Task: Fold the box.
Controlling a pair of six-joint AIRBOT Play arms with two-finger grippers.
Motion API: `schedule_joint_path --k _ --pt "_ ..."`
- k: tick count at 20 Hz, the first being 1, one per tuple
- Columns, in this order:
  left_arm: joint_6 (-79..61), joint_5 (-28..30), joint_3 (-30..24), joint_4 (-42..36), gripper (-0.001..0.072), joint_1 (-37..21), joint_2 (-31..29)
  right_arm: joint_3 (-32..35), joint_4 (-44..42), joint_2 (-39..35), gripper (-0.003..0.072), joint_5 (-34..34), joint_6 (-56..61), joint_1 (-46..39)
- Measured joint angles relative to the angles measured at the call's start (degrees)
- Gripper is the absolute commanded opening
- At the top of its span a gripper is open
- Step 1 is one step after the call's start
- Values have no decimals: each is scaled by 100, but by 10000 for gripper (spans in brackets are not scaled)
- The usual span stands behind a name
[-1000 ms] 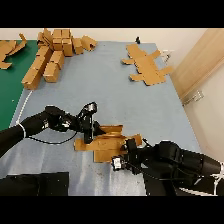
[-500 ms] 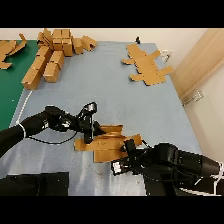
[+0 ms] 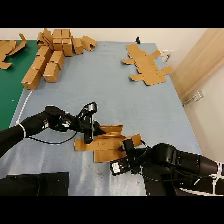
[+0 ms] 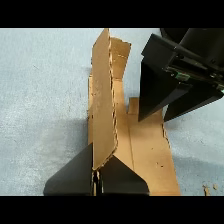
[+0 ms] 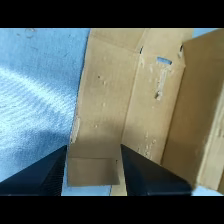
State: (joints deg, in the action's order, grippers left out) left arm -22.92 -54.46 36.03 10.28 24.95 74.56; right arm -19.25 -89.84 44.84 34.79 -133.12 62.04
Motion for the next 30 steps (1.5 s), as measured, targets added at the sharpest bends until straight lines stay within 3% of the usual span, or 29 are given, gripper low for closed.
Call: schedule_joint_path --k 9,15,23,29,30 --pt "0 0 -2 -2 12 0 0 -4 431 -372 510 -85 319 0" --pt "0 -2 0 -2 12 0 0 -4 1283 -463 511 -271 1340 -24" --pt "0 -2 -2 -2 12 0 0 -4 1600 -474 512 -396 2267 -24" --pt "0 -2 0 -2 12 0 0 -4 1969 -481 515 0 3281 -26" --pt "0 -2 0 -2 12 0 0 -4 2037 -483 600 44 3482 -26"
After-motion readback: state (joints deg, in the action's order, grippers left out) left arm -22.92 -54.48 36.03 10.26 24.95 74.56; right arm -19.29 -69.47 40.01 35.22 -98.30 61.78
